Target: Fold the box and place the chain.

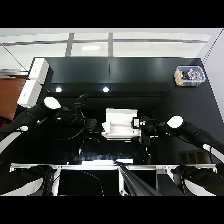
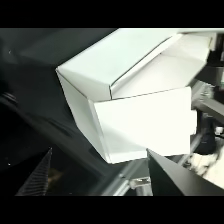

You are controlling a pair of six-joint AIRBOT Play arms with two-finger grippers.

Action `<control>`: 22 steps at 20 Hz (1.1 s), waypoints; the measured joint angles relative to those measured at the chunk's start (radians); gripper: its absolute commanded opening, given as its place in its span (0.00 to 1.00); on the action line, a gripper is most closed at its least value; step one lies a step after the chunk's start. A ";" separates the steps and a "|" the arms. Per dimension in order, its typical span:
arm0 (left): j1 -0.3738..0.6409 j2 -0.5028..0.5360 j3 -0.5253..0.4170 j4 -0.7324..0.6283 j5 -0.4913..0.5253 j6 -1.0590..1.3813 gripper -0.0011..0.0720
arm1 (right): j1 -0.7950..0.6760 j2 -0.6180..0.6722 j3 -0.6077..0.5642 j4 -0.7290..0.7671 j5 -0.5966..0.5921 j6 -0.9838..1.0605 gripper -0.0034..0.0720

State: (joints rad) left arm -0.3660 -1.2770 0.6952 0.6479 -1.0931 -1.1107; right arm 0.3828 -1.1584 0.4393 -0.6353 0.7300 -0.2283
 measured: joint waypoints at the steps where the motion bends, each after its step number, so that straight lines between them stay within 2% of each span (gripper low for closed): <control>1: -0.021 0.000 0.004 0.023 0.025 -0.024 0.95 | 0.000 0.000 0.000 0.000 0.000 0.000 0.68; 8: -0.174 -0.001 0.029 0.204 0.201 -0.254 0.95 | 0.000 0.000 0.000 0.000 0.000 0.000 0.68; 12: -0.214 -0.002 0.039 0.245 0.266 -0.337 0.95 | 0.000 0.000 0.000 0.000 0.000 0.000 0.68; 16: -0.254 -0.003 0.060 0.284 0.292 -0.422 0.95 | 0.000 0.000 0.000 0.000 0.001 0.000 0.68; 22: -0.399 -0.020 0.176 0.598 0.254 -0.796 0.93 | 0.000 0.000 0.000 0.000 0.000 0.000 0.68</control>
State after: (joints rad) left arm -0.7650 -1.2972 0.8715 1.2457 -0.8394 -1.9064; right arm 0.3824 -1.1584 0.4393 -0.6357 0.7303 -0.2287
